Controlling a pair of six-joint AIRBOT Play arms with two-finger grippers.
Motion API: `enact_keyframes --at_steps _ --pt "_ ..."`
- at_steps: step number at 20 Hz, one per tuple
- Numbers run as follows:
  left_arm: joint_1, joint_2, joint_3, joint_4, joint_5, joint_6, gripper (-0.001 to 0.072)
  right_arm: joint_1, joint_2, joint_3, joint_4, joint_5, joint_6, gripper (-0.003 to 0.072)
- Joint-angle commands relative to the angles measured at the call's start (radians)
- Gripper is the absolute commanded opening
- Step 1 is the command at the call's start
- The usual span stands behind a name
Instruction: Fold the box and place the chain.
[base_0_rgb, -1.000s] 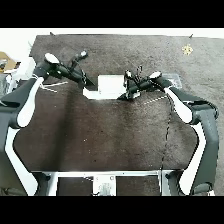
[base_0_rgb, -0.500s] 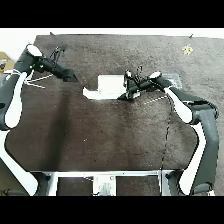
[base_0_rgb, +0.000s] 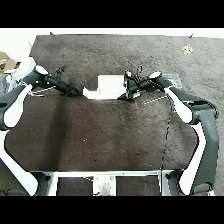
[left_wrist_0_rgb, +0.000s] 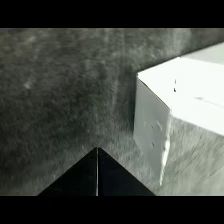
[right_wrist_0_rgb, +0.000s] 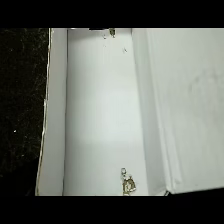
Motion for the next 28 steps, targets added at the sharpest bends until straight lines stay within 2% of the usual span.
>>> enact_keyframes --at_steps 1,8,15,16,17,18,23,28 --pt "-0.003 -0.002 -0.059 -0.118 0.056 0.065 0.0009 0.001 0.0 0.001 0.0 0.0 0.0 0.0439" --pt "-0.082 -0.002 -0.059 -0.12 0.097 0.077 0.001 0.001 0.0 0.001 0.0 0.0 0.0 0.0439" --pt "-0.103 0.002 -0.058 -0.226 0.048 0.167 0.0012 0.001 0.0 0.001 0.0 0.0 0.0 0.0439" --pt "-0.103 0.004 -0.058 -0.241 0.047 0.183 0.0085 0.001 0.0 0.001 0.0 0.0 0.0 0.0439" --pt "-0.103 0.005 -0.056 -0.252 0.041 0.203 0.0339 0.001 0.0 0.001 0.0 0.0 0.0 0.0439" --pt "-0.103 0.006 -0.056 -0.265 0.031 0.216 0.0424 0.001 0.0 0.001 0.0 0.0 0.0 0.0439" --pt "-0.107 0.01 -0.048 -0.278 0.021 0.216 0.0417 0.001 0.0 0.001 0.0 0.0 0.0 0.0439" --pt "-0.169 0.01 0.065 -0.113 0.024 0.112 0.0417 0.001 0.0 0.001 0.0 0.0 0.0 0.0439"
